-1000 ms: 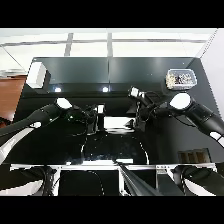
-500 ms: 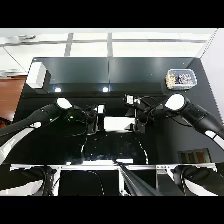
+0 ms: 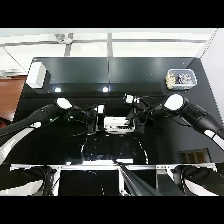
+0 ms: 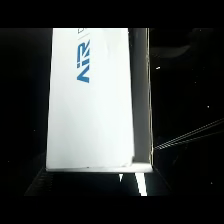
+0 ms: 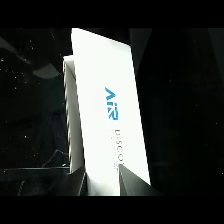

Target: Fold the box and place the chain.

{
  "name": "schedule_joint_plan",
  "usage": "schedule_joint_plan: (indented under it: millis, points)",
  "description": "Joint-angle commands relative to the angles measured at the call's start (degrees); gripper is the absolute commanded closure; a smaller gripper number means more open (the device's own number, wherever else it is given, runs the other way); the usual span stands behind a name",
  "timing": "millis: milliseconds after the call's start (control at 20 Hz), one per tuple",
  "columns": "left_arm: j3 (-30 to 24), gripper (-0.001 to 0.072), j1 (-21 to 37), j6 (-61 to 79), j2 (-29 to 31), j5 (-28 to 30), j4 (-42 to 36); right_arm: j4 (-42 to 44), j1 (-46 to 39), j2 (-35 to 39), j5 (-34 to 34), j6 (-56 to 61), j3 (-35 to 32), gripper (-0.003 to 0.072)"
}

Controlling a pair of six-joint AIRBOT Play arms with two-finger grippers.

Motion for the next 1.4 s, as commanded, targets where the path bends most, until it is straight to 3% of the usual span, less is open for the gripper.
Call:
schedule_joint_plan:
  millis: [0,900,950,1000,1350]
  points:
    - [0.04,0.0319,-0.02,0.02,-0.04,-0.04,0.02,-0.76,0.07,-0.04,0.17,0.59,0.04,0.0495]
    - [0.04,0.0319,-0.02,0.02,-0.04,-0.04,0.02,-3.13,0.92,-0.24,0.66,0.66,-0.24,0.0474]
    - [0.04,0.0319,-0.02,0.02,-0.04,-0.04,0.02,-3.1,0.92,-0.24,0.63,0.66,-0.24,0.0464]
    - [0.04,0.0319,-0.02,0.02,-0.04,-0.04,0.0,-3.1,0.92,-0.24,0.63,0.66,-0.24,0.0373]
    - [0.04,0.0319,-0.02,0.02,-0.04,-0.04,0.02,-3.32,0.92,-0.26,0.55,1.62,-1.53,0.0376]
